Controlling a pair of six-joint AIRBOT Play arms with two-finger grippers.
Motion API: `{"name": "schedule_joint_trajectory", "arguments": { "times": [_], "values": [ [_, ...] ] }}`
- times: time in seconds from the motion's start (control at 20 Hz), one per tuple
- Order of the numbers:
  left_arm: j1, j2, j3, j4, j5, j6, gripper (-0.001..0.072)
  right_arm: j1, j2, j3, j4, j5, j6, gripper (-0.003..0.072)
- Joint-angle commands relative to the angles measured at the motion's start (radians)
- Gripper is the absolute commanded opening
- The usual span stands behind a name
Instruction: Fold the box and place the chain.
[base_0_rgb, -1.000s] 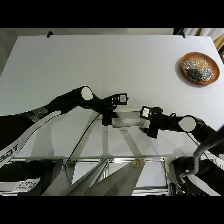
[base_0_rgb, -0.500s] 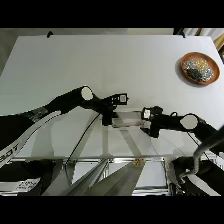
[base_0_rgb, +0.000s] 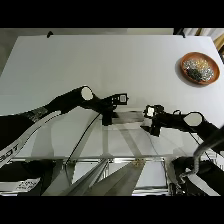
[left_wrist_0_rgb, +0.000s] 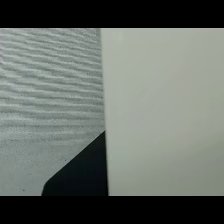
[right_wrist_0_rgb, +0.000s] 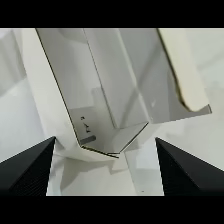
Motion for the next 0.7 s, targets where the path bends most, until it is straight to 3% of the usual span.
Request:
{"name": "schedule_joint_trajectory", "arguments": {
  "times": [0.0,0.65],
  "values": [
    [0.000,0.000,0.000,0.000,-0.001,0.000,0.0011,-0.013,-0.001,0.000,0.067,0.032,-0.109,0.0704],
    [0.000,0.000,0.000,0.000,0.000,0.000,0.0011,-0.013,-0.103,0.000,0.146,0.056,-0.221,0.0697]
  ]
}}
